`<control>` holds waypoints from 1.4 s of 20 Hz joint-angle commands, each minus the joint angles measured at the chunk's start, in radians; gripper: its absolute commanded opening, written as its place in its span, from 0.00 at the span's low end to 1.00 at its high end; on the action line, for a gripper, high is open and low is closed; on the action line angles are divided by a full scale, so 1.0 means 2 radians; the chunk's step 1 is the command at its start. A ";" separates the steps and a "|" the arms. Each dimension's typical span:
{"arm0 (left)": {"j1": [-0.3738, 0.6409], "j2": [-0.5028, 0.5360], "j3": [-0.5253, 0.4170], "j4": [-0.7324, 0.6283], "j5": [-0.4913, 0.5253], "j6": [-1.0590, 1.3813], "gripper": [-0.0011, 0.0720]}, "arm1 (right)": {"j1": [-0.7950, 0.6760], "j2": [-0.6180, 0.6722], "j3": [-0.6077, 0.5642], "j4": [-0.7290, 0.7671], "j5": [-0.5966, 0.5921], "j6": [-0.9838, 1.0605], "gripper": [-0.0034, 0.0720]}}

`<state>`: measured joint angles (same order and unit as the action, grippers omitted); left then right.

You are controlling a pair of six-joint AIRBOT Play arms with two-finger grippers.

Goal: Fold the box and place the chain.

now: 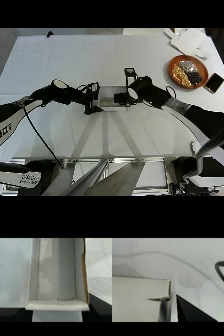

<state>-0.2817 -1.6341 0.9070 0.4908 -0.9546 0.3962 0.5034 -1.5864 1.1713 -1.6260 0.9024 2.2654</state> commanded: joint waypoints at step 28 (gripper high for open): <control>0.000 0.000 0.000 -0.001 0.000 0.000 0.53 | -0.129 0.181 0.014 -0.098 0.163 -0.082 0.63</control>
